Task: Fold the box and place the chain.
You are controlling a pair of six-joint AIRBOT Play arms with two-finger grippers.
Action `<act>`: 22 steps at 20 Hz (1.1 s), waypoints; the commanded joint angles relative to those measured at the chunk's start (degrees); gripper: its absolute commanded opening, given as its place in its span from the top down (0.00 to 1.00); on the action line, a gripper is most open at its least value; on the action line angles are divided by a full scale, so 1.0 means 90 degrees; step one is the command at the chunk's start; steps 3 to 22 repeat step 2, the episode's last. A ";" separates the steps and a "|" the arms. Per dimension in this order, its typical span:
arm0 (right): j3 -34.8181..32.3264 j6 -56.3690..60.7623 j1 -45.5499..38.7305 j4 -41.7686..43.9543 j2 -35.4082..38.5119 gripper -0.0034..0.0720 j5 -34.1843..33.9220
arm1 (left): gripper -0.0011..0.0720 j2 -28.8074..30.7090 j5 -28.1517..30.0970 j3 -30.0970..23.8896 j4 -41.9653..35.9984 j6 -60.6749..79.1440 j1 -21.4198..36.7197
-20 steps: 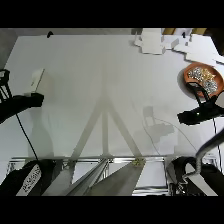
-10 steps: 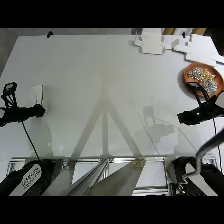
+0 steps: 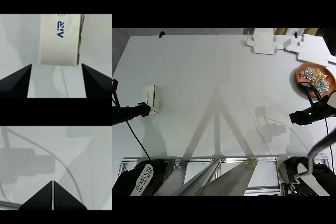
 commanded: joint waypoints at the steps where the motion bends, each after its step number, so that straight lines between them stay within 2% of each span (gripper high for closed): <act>1: -0.0002 0.0000 -0.0005 0.0002 -0.0005 0.93 0.0002 | 0.02 0.0554 -0.0032 0.0000 0.0027 -0.0015 -0.0007; 22: -0.0002 0.0000 -0.0005 0.0002 -0.0002 0.93 0.0002 | 0.02 0.0605 -0.0029 0.0002 0.0027 -0.0015 -0.0007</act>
